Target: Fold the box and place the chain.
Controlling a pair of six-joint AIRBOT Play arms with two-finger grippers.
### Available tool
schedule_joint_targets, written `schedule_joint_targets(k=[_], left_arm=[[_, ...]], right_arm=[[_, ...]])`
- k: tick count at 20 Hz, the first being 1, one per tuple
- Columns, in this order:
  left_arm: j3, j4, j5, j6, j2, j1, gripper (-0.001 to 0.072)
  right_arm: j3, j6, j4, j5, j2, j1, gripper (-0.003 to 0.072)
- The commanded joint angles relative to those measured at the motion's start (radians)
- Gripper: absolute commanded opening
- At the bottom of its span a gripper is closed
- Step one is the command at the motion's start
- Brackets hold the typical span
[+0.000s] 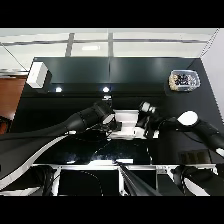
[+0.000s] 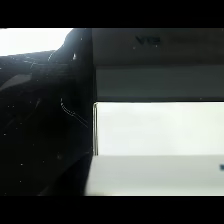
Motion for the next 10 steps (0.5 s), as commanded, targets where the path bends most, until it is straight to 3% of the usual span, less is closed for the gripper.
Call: schedule_joint_targets(k=[1, 5, 10], left_arm=[[0.000, 0.000, -0.018, 0.000, -0.001, 0.000, 0.0024], [0.000, -0.001, -0.018, 0.001, -0.001, 0.000, 0.0024], [0.000, 0.000, -0.021, 0.000, -0.001, 0.000, 0.0024]], right_arm=[[0.055, 0.553, -0.166, 0.135, 0.082, -0.200, 0.0010], [0.029, 1.040, -0.308, 0.165, 0.067, -0.513, 0.0010], [-0.006, 1.047, -0.281, 0.336, -0.059, -0.583, 0.0010]])
